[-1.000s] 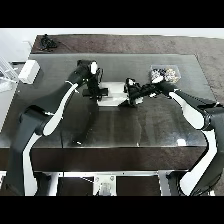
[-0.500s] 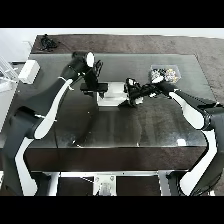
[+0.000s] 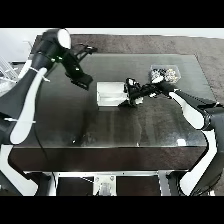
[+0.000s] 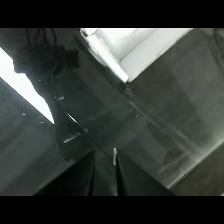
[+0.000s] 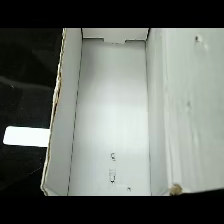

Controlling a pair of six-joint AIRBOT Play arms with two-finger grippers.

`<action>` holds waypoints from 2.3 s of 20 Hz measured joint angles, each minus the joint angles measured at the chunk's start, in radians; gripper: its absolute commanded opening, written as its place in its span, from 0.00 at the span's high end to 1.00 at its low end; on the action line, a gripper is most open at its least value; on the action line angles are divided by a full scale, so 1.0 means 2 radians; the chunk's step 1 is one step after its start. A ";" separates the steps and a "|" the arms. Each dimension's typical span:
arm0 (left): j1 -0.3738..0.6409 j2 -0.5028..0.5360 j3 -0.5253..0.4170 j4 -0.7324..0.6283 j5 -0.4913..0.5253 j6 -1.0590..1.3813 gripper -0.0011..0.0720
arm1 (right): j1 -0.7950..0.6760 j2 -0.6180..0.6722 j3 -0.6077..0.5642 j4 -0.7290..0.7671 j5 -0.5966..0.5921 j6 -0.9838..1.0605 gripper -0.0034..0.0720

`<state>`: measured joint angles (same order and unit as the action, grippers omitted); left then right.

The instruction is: Fold the box and place the chain.

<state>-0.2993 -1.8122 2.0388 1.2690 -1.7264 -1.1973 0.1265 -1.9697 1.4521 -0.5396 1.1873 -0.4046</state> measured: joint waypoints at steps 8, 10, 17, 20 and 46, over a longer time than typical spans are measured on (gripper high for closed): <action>0.061 0.004 -0.103 -0.130 0.097 0.281 0.25 | 0.000 0.000 0.000 0.000 0.000 0.000 0.18; 0.064 -0.003 -0.150 -0.163 0.143 0.366 0.00 | 0.000 0.000 0.000 0.000 0.000 0.000 0.18; 0.089 -0.035 -0.249 -0.342 0.221 0.607 0.00 | 0.000 0.000 0.000 0.000 0.000 0.000 0.18; 0.098 -0.051 -0.259 -0.376 0.225 0.661 0.00 | 0.000 0.000 0.000 0.000 0.000 0.000 0.18; 0.102 -0.099 -0.265 -0.438 0.237 0.786 0.00 | 0.000 0.000 0.000 0.000 0.000 0.000 0.18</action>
<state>-0.0948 -2.0102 1.5085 0.3931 -1.2526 0.3748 0.1265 -1.9697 1.4521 -0.5404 1.1870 -0.4049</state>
